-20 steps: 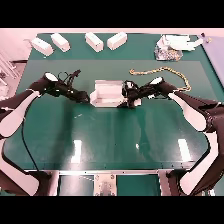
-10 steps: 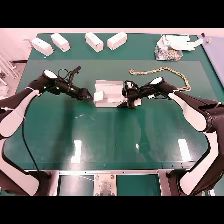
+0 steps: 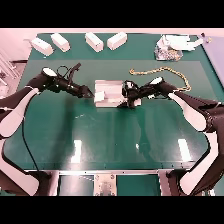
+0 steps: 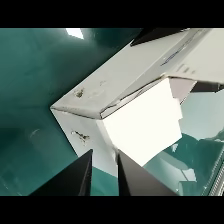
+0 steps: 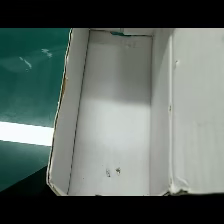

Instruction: Fold the box and place the chain.

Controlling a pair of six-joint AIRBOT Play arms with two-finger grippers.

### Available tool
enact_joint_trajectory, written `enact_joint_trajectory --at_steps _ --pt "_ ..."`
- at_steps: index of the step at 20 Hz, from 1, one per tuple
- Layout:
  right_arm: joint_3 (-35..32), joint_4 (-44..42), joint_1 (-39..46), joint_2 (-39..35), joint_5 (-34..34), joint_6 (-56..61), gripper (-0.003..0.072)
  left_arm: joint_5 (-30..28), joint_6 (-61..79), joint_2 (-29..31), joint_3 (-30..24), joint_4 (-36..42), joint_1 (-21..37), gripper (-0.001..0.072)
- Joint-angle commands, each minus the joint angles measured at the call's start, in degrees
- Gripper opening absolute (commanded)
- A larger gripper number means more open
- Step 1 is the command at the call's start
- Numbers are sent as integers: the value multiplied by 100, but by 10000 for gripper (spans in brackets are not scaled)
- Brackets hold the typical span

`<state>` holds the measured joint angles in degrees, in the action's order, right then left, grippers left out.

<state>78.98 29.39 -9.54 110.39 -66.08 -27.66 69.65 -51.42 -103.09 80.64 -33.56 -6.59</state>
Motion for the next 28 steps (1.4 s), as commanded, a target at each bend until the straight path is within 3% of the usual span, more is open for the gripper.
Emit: enact_joint_trajectory --at_steps 1,7,8,15,17,21,28 --pt "0 -2 0 -2 0 0 586 -22 52 -7 42 -44 -4 201" --pt "0 -2 0 -2 0 0 587 -35 24 -17 44 -44 -50 212" --pt "0 -4 0 -2 0 0 587 -94 -81 -11 46 -61 -103 305" --pt "0 -2 0 -2 0 0 587 -304 -925 -7 286 -1016 -516 315" --pt "0 -2 0 -2 0 0 587 -323 -1115 -7 422 -1095 -588 382" --pt "0 -2 0 -2 0 0 587 -302 -1937 -7 651 -1912 -800 382" --pt "0 -4 0 -2 0 0 587 -317 -2813 -11 898 -2621 -1187 382"
